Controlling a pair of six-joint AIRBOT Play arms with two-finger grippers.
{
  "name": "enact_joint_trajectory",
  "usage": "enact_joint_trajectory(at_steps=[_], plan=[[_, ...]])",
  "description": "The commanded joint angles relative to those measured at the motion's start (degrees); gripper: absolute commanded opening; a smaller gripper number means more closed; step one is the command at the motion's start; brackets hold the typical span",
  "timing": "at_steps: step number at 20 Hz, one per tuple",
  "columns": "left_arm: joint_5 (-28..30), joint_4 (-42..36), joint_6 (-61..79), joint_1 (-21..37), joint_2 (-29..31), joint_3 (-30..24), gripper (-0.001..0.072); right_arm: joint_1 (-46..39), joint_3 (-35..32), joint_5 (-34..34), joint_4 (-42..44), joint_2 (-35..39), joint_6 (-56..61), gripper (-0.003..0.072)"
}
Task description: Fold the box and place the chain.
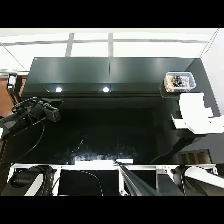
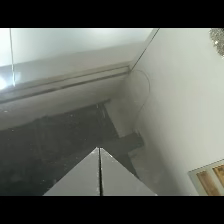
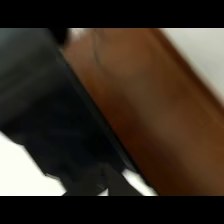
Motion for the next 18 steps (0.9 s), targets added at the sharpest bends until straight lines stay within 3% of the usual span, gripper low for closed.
enact_joint_trajectory(at_steps=[1, 4, 7, 15, 16, 17, 18], plan=[[0.5, -0.1, 0.0, 0.0, -0.3, 0.0, 0.0027, -7.2, 9.5, 13.7, -1.2, -8.9, 0.7, 0.0693], [0.5, -0.1, 0.0, 0.0, -0.3, 0.0, 0.0027, -5.8, 17.2, 22.7, -6.6, -15.0, -5.9, 0.0705], [0.5, -0.1, 0.0, 0.0, -0.3, 0.0, 0.0027, -3.7, 18.6, 28.0, -3.0, -18.7, -16.8, 0.0703], [0.4, -0.1, 0.0, 0.0, -0.3, 0.0, 0.0027, 2.1, 18.5, 29.7, -8.0, -21.7, -23.2, 0.0672], [0.4, -0.1, 0.0, 0.0, -0.3, 0.0, 0.0027, 2.1, 18.5, 29.8, -8.0, -21.7, -22.6, 0.0544], [0.4, -0.1, 0.0, 0.0, -0.3, 0.0, 0.0027, 2.0, 18.5, 30.0, -8.3, -21.7, -21.7, 0.0488], [0.4, -0.1, 0.0, 0.0, -0.3, 0.0, 0.0027, 1.8, 18.5, 30.3, -8.5, -21.6, -21.2, 0.0487]])
